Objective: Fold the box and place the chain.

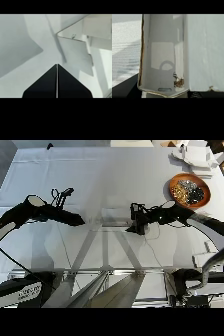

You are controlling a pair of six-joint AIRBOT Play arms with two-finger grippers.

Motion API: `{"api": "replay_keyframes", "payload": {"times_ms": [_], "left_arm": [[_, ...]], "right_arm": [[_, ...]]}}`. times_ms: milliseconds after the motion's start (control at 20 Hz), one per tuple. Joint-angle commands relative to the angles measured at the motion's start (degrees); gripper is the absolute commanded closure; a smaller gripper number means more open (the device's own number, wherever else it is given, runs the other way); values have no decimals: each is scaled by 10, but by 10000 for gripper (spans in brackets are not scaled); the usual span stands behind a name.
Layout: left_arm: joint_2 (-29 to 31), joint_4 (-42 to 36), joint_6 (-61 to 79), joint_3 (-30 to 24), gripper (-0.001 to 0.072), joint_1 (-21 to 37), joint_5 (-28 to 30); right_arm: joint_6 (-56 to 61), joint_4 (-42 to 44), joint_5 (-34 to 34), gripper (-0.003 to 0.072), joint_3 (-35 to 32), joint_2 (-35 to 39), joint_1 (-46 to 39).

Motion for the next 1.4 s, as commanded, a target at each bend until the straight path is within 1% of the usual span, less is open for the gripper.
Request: {"api": "replay_keyframes", "payload": {"times_ms": [0,100,250,450,600,700,900,1100,1250,1350], "left_arm": [[-2,31,-22,-16,700,-8,27],[-10,24,-23,-28,702,-19,47],[-22,-22,-18,-29,702,-38,56],[-22,-28,-21,-29,702,-71,101],[-22,-30,-27,-29,702,-75,118],[-22,-49,-26,-29,702,-75,115],[-22,-122,9,-29,698,-77,91],[-22,-173,14,-29,697,-77,74],[-21,-212,39,-29,695,-78,47],[-21,-232,42,-29,692,-78,43]], "right_arm": [[0,0,0,289,1,0,0],[0,0,0,289,1,0,0],[0,0,0,289,1,0,0],[0,0,0,289,1,0,0],[0,0,0,289,1,0,0],[0,0,0,289,1,0,0],[0,0,0,289,1,0,0],[0,0,0,289,1,0,0],[0,0,0,289,1,0,0],[0,0,0,289,1,0,0]]}}
